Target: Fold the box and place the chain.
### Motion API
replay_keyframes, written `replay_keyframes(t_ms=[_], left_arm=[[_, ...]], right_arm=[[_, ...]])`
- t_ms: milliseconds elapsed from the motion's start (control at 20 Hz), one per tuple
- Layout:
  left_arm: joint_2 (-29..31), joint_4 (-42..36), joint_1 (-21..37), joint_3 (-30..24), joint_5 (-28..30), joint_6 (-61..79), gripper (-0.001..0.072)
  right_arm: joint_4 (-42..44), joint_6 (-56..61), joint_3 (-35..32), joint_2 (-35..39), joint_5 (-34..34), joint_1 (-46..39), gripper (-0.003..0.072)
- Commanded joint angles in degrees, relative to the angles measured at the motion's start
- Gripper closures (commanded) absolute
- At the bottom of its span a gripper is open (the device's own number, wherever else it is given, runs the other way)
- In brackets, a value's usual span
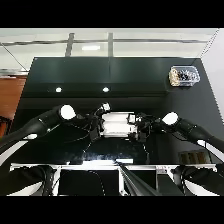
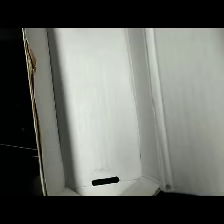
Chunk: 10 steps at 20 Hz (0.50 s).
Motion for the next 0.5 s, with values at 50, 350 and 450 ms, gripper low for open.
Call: replay_keyframes(t_ms=[50,350,450], left_arm=[[8.2,15.6,4.3,0.1,0.1,-16.3,0.0682],[14.7,23.0,20.5,-0.5,-5.6,-61.5,0.0681],[12.3,22.1,23.7,-2.1,-10.9,-68.0,0.0678]], right_arm=[[-0.1,-0.1,0.0,0.0,0.2,0.0,0.0526],[-0.1,-0.1,0.0,0.0,0.1,0.0,0.0527],[-0.1,-0.1,0.0,0.0,0.1,0.0,0.0527]])
